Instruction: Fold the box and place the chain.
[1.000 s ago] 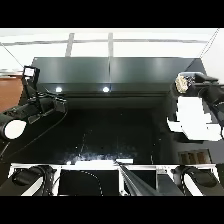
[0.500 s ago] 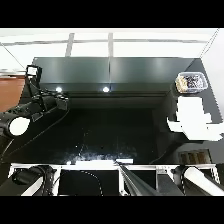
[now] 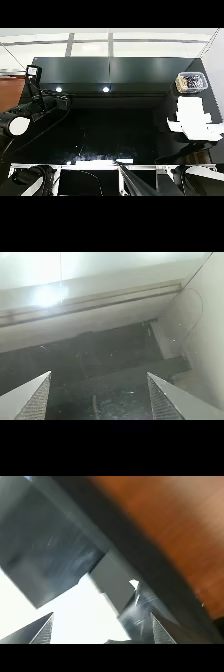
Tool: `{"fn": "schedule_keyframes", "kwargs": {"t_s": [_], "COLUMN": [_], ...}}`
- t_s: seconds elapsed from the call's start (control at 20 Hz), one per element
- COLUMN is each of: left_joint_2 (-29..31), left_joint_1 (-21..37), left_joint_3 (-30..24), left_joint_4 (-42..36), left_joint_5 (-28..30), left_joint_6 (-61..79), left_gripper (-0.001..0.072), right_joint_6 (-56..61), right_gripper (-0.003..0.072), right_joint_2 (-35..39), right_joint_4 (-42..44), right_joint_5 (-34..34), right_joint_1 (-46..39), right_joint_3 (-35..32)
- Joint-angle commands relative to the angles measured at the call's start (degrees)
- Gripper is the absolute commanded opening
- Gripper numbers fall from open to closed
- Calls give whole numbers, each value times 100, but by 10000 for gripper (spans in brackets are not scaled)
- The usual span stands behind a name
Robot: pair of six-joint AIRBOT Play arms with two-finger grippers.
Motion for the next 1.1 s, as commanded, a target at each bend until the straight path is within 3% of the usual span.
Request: {"fn": "schedule_keyframes", "kwargs": {"t_s": [0.0,0.05,0.1,0.2,0.3,0.5,0.7,0.9,1.05], "left_joint_2": [-2,-2,-2,-2,-2,-2,-2,-2,-2], "left_joint_1": [-2,-2,-2,-2,-2,-2,-2,-2,-2], "left_joint_3": [2,2,2,2,2,2,2,2,0], "left_joint_4": [-111,-114,-114,-114,-111,-111,-111,-114,-140], "left_joint_5": [-7,-7,-7,-4,-7,-7,-4,-13,-101], "left_joint_6": [2,2,2,2,2,2,2,2,0], "left_gripper": [704,704,704,703,703,703,703,703,703], "right_joint_6": [-1008,-1069,-1069,-1069,-1019,-1019,-1051,-1156,-1434], "right_gripper": [720,659,511,476,29,17,17,18,18], "right_joint_2": [-562,-645,-704,-761,-754,-669,-354,-138,164], "right_joint_4": [177,136,13,-511,-796,-400,931,2059,2870], "right_joint_5": [920,914,905,846,728,1095,1405,2017,1794], "right_joint_1": [199,330,455,704,815,807,881,1360,2052], "right_joint_3": [378,398,398,398,400,391,157,-581,-1429]}}
